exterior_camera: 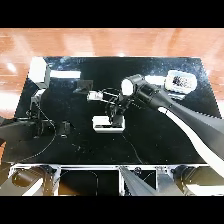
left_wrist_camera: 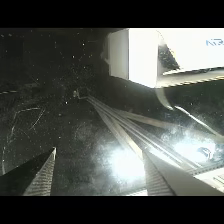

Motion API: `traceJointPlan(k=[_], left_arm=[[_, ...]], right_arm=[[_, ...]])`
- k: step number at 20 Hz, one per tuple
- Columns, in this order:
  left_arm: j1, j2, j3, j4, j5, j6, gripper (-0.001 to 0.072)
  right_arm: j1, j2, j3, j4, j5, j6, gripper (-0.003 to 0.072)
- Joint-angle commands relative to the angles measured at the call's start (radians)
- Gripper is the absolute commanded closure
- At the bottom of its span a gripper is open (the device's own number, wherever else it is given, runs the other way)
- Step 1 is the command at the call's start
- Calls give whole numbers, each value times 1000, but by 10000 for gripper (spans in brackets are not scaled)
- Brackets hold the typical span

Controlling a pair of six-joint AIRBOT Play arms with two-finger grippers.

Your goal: Fold the box and place the chain.

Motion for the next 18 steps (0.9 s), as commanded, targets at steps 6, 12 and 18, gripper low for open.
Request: traceJointPlan(k=[6, 12, 18], left_arm=[[0, 0, 0, 1, -5, 0, 78], [-3, 0, 0, 1, -9, 0, 78], [-3, 0, 0, 0, -11, 0, 78]], right_arm=[[1, 1, 0, -2, 18, 40, 219], [1, 23, 1, -24, 20, 80, 102], [1, 59, 0, -35, 19, 81, 199]])
